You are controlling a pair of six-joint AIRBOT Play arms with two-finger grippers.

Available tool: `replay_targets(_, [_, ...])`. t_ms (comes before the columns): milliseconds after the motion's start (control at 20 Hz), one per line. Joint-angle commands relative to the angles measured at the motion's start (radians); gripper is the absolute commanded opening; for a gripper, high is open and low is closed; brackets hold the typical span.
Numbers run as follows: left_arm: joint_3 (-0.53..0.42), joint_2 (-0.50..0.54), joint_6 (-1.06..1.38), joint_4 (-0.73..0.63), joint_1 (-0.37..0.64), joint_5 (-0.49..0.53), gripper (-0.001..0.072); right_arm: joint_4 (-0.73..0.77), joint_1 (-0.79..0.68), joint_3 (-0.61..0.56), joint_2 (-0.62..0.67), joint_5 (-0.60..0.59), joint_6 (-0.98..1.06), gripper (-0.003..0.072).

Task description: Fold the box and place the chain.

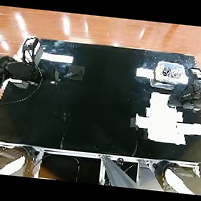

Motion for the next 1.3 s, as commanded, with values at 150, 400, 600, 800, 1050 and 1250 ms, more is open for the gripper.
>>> replay_targets(150, [0.001,0.000,-0.002,-0.018,0.000,-0.013,0.0637,-0.006,0.003,0.000,0.000,0.001,0.003,0.0710])
replay_targets(400, [0.001,-0.001,-0.002,-0.019,0.000,-0.013,0.0637,-0.006,0.003,0.000,0.000,0.000,0.003,0.0710])
replay_targets(600, [0.001,-0.001,-0.002,-0.019,0.000,-0.010,0.0637,-0.006,0.003,0.000,0.000,0.000,0.003,0.0710])
replay_targets(800, [-0.005,-0.001,-0.002,-0.026,0.000,-0.009,0.0637,0.005,0.003,0.000,-0.001,-0.092,0.004,0.0710])
replay_targets(1050, [-0.005,-0.002,-0.002,-0.027,0.000,-0.012,0.0637,0.073,0.003,0.000,-0.004,-0.130,0.019,0.0710])
replay_targets(1250, [-0.005,-0.002,-0.002,-0.046,0.000,-0.014,0.0637,0.160,0.003,0.000,-0.004,-0.131,0.019,0.0710])
